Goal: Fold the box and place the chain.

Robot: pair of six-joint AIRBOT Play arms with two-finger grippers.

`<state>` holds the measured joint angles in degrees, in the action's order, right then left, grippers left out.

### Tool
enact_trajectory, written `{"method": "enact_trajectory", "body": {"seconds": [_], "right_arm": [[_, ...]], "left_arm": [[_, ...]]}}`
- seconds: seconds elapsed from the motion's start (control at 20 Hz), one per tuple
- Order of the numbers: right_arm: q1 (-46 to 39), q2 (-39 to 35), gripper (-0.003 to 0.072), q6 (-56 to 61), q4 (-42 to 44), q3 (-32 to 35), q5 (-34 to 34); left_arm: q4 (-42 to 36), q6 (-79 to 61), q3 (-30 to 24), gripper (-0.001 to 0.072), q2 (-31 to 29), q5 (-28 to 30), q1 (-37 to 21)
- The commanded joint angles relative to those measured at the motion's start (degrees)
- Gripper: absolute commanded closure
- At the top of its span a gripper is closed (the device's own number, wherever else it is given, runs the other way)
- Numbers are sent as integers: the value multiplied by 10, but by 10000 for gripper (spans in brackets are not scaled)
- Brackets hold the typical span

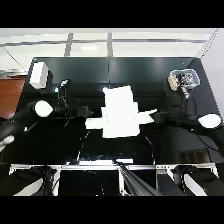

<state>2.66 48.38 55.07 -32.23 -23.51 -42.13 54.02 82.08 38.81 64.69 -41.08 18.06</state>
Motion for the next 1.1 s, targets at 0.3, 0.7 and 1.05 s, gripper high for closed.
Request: {"method": "enact_trajectory", "body": {"seconds": [0.3, 0.7, 1.05], "right_arm": [[136, -13, 670, 24, 23, 29, 94], [136, -13, 671, 32, 22, 29, 94], [135, -13, 469, 32, 5, 29, 94]], "left_arm": [[-308, -254, 130, 23, 260, -209, -92], [-228, -408, 239, 424, 362, -467, -72], [-162, -470, 304, 680, 369, -491, -43]]}}
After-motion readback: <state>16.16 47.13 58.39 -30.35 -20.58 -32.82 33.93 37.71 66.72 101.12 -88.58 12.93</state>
